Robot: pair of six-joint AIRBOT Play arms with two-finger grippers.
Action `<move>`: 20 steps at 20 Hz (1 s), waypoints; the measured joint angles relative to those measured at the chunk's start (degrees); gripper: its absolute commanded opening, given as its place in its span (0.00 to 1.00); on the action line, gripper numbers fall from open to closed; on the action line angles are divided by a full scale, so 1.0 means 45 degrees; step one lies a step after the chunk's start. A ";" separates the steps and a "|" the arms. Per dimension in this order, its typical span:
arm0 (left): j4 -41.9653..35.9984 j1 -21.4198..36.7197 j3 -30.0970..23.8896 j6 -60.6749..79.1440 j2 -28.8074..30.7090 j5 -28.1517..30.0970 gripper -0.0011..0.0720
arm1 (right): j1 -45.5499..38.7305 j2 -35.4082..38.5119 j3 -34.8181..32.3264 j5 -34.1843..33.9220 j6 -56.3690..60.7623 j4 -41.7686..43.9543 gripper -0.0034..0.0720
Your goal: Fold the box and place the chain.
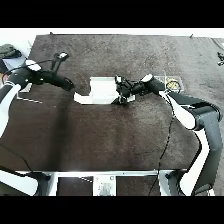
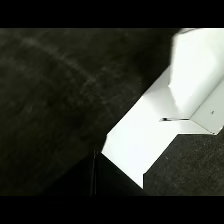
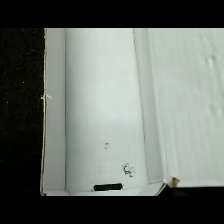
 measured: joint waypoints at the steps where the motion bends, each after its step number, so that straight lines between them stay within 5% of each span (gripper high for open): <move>1: 0.0005 0.0291 -0.0010 -0.0641 0.0015 -0.0112 0.03 | 0.0000 0.0000 0.0000 0.0000 -0.0005 0.0000 0.34; 10: -0.0155 0.1253 -0.1583 -0.3400 -0.0214 -0.0588 0.03 | 0.0005 0.0000 0.0000 0.0000 -0.0005 0.0000 0.34; 20: -0.2895 0.0792 -0.2166 -0.3147 -0.1418 -0.0457 0.03 | 0.0005 0.0000 0.0000 0.0000 -0.0005 0.0000 0.34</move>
